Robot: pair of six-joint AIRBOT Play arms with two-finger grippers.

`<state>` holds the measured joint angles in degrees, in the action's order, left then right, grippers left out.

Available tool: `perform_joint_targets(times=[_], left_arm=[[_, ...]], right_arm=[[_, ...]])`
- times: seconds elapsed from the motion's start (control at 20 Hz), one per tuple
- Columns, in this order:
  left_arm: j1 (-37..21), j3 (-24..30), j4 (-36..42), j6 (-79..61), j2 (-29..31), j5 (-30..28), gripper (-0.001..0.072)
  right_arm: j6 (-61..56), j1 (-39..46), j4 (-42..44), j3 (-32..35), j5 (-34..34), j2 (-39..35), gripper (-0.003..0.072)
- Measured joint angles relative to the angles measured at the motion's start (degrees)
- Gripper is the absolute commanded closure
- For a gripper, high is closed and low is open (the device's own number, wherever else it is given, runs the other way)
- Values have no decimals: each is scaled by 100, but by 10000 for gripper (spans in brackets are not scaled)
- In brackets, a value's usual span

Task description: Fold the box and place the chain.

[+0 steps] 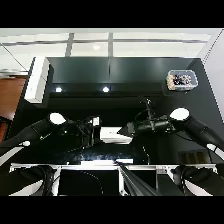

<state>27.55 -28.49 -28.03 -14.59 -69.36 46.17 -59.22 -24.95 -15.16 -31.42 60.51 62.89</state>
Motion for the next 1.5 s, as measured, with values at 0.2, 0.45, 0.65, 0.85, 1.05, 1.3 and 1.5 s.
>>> perform_joint_targets(times=[0.2, 0.45, 0.65, 0.85, 1.05, 1.3, 1.5], left_arm=[[0, 0, -2, 0, 0, 0, 299], [0, 0, -2, 0, 0, 0, 299], [0, 0, -2, -2, 0, -4, 299], [0, 0, -7, -7, 0, -7, 299], [0, 0, -15, -11, 2, -4, 299], [-4, 0, 13, 20, 0, 15, 299], [-111, 0, -133, 216, 98, 68, 216]], right_arm=[[-271, -278, -13, 52, -437, 107, 658], [-531, -437, -354, 66, -723, 361, 658], [-638, -483, -610, 70, -857, 437, 657], [-715, -581, -772, 68, -962, 485, 658], [-780, -662, -914, 70, -1019, 527, 657], [-608, -284, -1045, -24, -658, 236, 649], [-518, 619, -1080, -387, -103, -531, 648]])
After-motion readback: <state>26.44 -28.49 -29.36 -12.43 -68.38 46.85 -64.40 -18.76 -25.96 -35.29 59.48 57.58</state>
